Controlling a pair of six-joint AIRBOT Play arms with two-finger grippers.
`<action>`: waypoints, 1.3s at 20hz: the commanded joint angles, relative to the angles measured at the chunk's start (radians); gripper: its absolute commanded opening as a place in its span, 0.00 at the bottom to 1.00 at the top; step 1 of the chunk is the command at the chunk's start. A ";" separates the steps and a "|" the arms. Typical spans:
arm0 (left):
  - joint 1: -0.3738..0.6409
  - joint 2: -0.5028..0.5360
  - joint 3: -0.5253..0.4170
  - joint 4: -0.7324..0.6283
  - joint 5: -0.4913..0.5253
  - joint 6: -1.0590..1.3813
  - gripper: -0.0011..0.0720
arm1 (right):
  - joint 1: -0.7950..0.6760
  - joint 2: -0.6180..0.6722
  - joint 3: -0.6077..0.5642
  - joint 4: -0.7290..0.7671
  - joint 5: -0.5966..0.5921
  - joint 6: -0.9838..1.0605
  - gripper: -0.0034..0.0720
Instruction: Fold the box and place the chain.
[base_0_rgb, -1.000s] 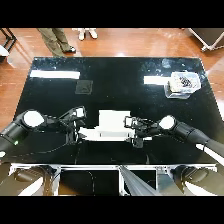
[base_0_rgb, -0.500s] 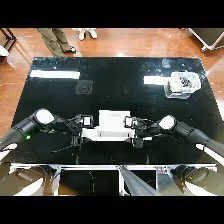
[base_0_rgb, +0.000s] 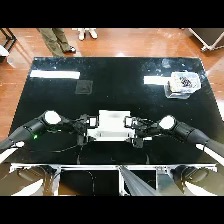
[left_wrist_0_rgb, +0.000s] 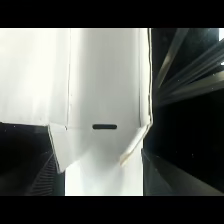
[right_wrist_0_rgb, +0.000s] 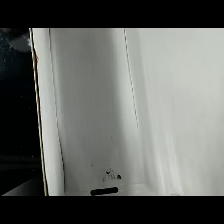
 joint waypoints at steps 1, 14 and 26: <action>-0.004 -0.002 0.002 -0.041 0.000 0.002 0.79 | 0.000 0.000 -0.001 0.000 0.003 0.000 0.48; -0.005 -0.002 0.002 -0.140 -0.002 0.002 0.41 | 0.000 0.000 -0.001 0.000 0.004 0.000 0.48; -0.067 -0.031 0.002 -0.142 0.053 -0.002 0.41 | 0.000 0.000 -0.001 0.000 0.003 0.000 0.48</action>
